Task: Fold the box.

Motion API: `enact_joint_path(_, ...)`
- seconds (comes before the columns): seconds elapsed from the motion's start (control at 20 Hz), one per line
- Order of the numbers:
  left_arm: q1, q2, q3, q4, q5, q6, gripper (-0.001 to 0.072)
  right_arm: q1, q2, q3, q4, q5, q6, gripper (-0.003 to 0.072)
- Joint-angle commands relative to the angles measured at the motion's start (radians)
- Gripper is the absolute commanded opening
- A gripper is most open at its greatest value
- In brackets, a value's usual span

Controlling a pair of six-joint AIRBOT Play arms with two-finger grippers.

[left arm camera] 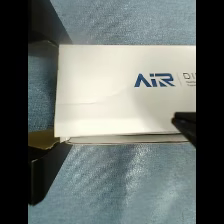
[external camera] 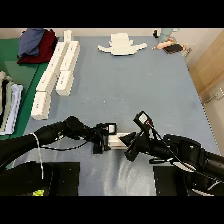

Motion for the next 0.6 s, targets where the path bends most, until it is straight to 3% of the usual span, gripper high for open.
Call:
enact_joint_path(0.0,0.0,0.0,0.0,0.0,0.0,0.0,0.0521,0.0,0.005,-0.048,0.008,-0.039,0.105,0.0002)
enact_joint_path(0.55,0.0,0.0,0.0,0.0,0.0,0.0,0.0521,0.0,-0.031,-0.107,0.05,-0.032,0.115,0.0001)
